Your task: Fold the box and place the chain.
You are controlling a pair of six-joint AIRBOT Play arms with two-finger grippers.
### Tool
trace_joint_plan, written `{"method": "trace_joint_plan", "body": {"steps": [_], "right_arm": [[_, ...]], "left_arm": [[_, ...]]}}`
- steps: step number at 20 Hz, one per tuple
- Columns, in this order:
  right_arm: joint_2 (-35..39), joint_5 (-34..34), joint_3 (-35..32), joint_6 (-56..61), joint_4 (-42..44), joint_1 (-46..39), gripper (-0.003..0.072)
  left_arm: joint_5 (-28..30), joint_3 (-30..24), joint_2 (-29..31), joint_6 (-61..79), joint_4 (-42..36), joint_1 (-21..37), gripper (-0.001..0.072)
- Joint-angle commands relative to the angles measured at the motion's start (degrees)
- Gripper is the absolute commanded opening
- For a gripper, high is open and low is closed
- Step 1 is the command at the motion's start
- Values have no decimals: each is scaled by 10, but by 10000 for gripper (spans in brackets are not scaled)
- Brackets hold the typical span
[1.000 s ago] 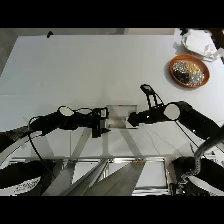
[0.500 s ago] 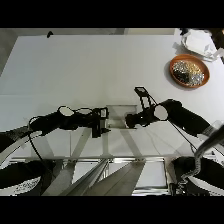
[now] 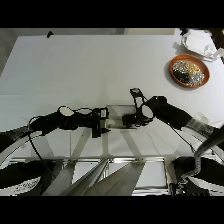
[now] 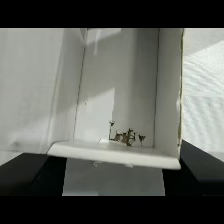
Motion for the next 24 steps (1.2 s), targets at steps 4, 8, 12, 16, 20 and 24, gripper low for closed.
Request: {"method": "trace_joint_plan", "body": {"steps": [4,8,12,16,20,24], "right_arm": [[-14,20,9,68,-26,18,269],[-17,19,9,82,-23,18,73],[-25,20,9,93,-23,28,28],[-25,11,9,96,-22,29,255],[-25,11,9,95,-22,29,15],[-24,12,9,95,-23,29,116]], "left_arm": [[1,0,0,0,-1,0,12],[1,0,0,0,-1,0,12],[1,0,0,0,-1,0,12],[1,0,0,0,-1,0,12],[1,0,0,0,-1,0,12],[1,0,0,0,-1,0,12]]}}
